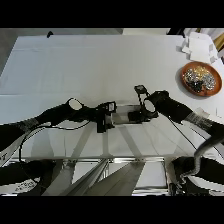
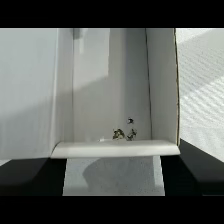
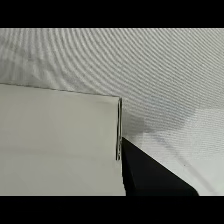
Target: Fold the box and place the chain.
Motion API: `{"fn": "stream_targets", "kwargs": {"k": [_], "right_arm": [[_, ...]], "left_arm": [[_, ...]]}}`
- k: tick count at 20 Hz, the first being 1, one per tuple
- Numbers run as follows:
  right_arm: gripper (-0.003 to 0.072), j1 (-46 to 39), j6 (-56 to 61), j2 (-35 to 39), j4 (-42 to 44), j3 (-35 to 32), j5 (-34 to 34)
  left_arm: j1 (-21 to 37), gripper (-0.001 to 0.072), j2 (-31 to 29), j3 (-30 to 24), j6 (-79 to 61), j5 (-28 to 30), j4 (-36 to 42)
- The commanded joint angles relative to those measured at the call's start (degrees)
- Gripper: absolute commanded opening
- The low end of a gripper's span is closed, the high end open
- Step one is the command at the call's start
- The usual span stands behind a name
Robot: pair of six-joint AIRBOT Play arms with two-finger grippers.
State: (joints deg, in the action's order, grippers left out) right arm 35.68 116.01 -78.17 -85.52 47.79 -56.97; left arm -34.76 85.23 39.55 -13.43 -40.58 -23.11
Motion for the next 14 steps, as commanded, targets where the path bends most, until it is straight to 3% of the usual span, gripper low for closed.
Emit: {"fn": "stream_targets", "kwargs": {"k": [1,4,6,11,12,14], "right_arm": [[0.0156,0.02,1.22,0.07,-0.22,0.07,0.66],[0.0146,0.02,1.22,0.09,-0.22,0.07,0.66],[0.0015,0.02,1.18,0.09,-0.24,0.07,0.66],[0.0015,0.02,1.14,0.09,-0.22,0.07,0.61],[0.0035,0.02,0.83,0.09,-0.22,0.07,0.61],[0.0230,0.02,0.44,0.68,-0.35,0.07,0.61]], "left_arm": [[0.02,0.0272,-0.02,-0.02,-0.07,0.04,-0.04],[0.02,0.0272,-0.02,0.00,-0.07,0.04,-0.04],[0.02,0.0272,-0.02,0.00,-0.07,0.04,-0.04],[0.02,0.0272,-0.02,0.00,-0.07,0.04,-0.04],[0.02,0.0272,-0.02,0.00,-0.07,0.04,-0.04],[0.02,0.0272,-0.02,0.00,-0.07,0.04,-0.04]]}}
